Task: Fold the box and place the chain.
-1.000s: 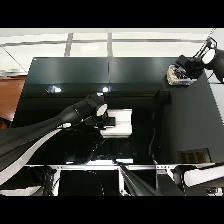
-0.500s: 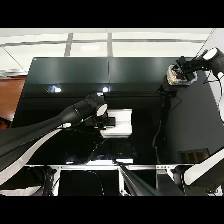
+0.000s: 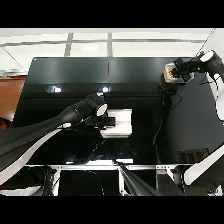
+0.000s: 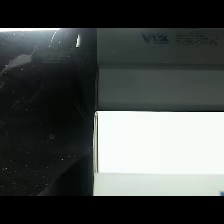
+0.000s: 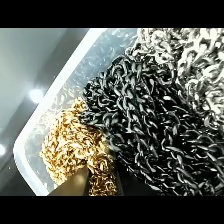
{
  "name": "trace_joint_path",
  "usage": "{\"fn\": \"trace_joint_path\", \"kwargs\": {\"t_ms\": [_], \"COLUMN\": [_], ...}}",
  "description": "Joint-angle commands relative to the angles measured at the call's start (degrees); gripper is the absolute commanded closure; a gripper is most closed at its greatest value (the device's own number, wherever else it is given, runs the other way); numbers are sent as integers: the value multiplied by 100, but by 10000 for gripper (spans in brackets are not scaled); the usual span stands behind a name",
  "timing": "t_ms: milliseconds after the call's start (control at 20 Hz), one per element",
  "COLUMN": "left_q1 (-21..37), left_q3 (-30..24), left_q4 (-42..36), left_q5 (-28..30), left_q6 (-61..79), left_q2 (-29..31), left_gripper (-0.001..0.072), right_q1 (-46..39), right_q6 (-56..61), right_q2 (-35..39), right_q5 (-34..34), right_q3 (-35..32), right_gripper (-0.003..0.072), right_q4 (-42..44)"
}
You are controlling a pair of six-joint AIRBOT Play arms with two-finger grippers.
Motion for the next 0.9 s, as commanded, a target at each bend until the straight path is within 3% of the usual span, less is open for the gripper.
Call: {"fn": "trace_joint_path", "kwargs": {"t_ms": [0,650,850], "left_q1": [2,2,0], "left_q3": [4,4,4], "left_q4": [0,0,0], "left_q5": [2,0,0], "left_q6": [2,2,2], "left_q2": [0,0,0], "left_gripper": [680,680,680], "right_q1": [-26,-240,-240], "right_q6": [-691,-2199,-2391], "right_q2": [55,2371,3008], "right_q5": [463,595,205], "right_q3": [55,63,76], "right_gripper": [674,675,676], "right_q4": [94,90,103]}}
